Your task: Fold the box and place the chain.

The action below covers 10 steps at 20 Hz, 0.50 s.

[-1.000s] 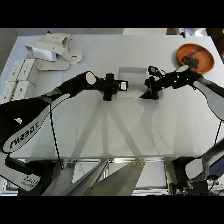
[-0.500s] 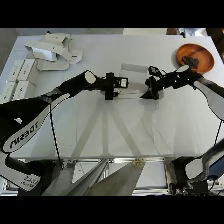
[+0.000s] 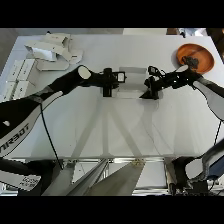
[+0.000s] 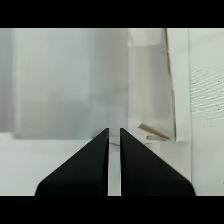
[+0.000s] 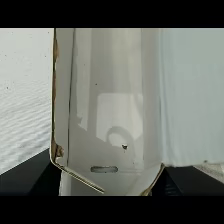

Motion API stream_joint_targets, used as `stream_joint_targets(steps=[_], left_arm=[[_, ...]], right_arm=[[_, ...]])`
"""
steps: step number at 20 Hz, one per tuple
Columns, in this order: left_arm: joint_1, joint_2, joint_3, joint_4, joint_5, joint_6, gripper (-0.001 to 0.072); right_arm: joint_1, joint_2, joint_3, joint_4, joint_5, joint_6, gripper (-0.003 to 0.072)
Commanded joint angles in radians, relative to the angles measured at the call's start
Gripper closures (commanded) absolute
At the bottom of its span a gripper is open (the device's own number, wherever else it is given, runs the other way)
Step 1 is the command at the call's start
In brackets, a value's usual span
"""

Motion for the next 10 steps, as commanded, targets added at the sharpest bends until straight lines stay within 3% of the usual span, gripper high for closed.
stream_joint_targets(steps=[1, 4, 10], left_arm=[[0.045, 0.079, -0.001, 0.013, -0.103, -0.094, 0.0630], [0.081, 0.154, -0.004, 0.122, -0.172, -0.238, 0.0700], [0.186, 0.212, -0.087, 0.325, -0.302, -0.537, 0.0700]], right_arm=[[-0.001, 0.000, 0.000, 0.000, 0.001, 0.000, 0.0247], [-0.001, 0.000, 0.000, 0.000, 0.002, 0.000, 0.0247], [-0.001, 0.000, 0.000, 0.000, 0.002, 0.000, 0.0247]])
